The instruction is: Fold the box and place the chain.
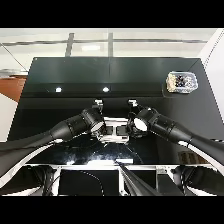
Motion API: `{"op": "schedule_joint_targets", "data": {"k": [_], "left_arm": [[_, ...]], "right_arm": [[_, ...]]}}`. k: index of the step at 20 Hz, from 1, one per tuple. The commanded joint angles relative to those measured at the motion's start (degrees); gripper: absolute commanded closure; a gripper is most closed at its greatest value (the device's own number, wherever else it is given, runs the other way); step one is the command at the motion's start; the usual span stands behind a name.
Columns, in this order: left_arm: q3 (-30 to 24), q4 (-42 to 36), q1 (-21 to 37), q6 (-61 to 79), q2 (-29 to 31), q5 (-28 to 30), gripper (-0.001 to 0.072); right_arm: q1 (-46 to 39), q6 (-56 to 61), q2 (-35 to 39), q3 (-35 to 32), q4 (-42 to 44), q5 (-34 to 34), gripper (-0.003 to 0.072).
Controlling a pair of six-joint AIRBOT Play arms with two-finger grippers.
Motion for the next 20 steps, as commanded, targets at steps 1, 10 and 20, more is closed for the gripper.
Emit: {"op": "schedule_joint_targets", "data": {"k": [1,10,20], "left_arm": [[0.00,0.02,0.04,0.00,-0.02,0.00,0.0676],[0.00,0.02,0.04,0.00,-0.02,0.00,0.0676],[0.00,0.02,0.04,0.00,-0.02,0.00,0.0676]], "right_arm": [[0.98,1.68,-0.92,1.38,-1.22,0.57,0.0325],[1.68,3.21,-2.93,2.34,-2.34,0.81,0.0443],[1.68,3.39,-4.20,2.34,-2.32,0.76,0.0442]]}}
